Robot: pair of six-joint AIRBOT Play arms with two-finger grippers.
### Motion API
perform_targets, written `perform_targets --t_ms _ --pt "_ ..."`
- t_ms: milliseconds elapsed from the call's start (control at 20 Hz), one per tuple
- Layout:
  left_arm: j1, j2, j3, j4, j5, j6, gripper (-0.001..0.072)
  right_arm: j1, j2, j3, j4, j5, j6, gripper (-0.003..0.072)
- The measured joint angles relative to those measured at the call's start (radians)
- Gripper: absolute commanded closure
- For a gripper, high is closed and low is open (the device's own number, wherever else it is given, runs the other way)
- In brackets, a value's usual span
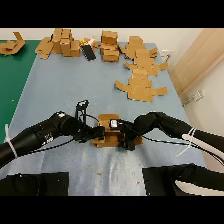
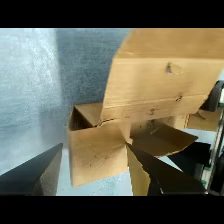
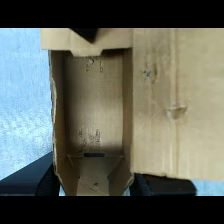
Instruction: Fold the box.
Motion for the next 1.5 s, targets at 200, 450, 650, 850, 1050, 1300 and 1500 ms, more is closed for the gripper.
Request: perform_targets --t_ms 200,450,650,850,1050,1300,1500 --pt "-0.005 -0.048 0.056 0.032 -0.053 -0.012 0.0162 0.000 0.000 0.000 0.001 -0.004 -0.002 0.0275" --pt "-0.028 -0.066 0.080 0.114 -0.119 -0.071 0.0179 0.000 0.000 0.000 0.002 -0.007 -0.003 0.0275" --pt "-0.043 -0.069 0.086 0.132 -0.105 -0.087 0.0177 0.000 0.000 0.000 0.001 -0.006 -0.003 0.0275" --pt "-0.049 -0.064 0.093 0.129 -0.068 -0.087 0.0009 0.000 0.000 0.000 0.000 -0.006 -0.004 0.0275" --pt "-0.049 -0.060 0.097 0.118 -0.065 -0.077 0.0008 0.000 0.000 0.000 0.000 -0.005 -0.003 0.0275" --pt "-0.039 -0.036 0.110 0.120 -0.095 -0.071 0.0009 0.000 0.000 0.000 0.000 -0.005 -0.003 0.0275" --pt "0.007 0.024 0.153 0.168 -0.226 -0.069 0.0009 0.000 0.000 0.000 -0.001 -0.005 -0.003 0.0275"
